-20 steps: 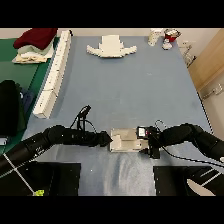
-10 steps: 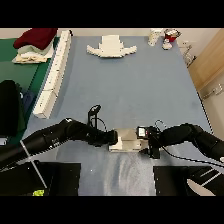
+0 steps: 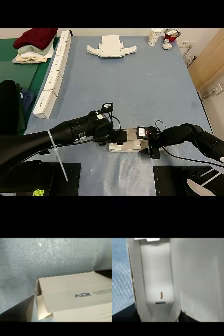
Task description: Fold the box.
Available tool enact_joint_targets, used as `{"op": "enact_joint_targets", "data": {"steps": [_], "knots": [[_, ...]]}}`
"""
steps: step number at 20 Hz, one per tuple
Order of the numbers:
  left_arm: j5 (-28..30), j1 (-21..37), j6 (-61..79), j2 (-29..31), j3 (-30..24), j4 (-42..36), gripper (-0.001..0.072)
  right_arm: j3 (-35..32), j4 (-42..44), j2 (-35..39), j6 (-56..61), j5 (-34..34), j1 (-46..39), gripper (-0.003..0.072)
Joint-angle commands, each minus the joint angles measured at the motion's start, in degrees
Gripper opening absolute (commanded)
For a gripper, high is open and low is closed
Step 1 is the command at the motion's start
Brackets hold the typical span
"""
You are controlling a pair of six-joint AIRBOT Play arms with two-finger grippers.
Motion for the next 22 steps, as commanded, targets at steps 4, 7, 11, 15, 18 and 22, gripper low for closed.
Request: {"op": "enact_joint_targets", "data": {"steps": [4,7,11,15,18,22], "knots": [[-8.37,-2.93,-5.11,-5.73,5.7,4.04,0.0472,0.0,0.02,0.04,0.0,0.02,0.02,0.0509],[-8.0,-3.58,-5.35,-7.93,6.4,4.9,0.0471,0.0,0.02,0.04,0.0,0.02,0.02,0.0509],[-7.48,-3.58,-5.53,-9.29,6.4,6.6,0.0471,0.0,0.02,0.04,0.0,0.02,0.02,0.0509],[-7.56,-3.56,-5.49,-9.7,6.4,8.5,0.0475,0.0,0.02,0.04,0.0,0.02,0.02,0.0509],[-7.56,-3.69,-5.55,-9.73,6.4,8.5,0.0472,0.0,0.02,0.04,0.0,0.0,0.02,0.0509],[-6.88,-4.46,-4.59,-9.73,6.4,8.76,0.0157,0.0,0.02,0.04,0.0,0.02,0.02,0.0509]]}}
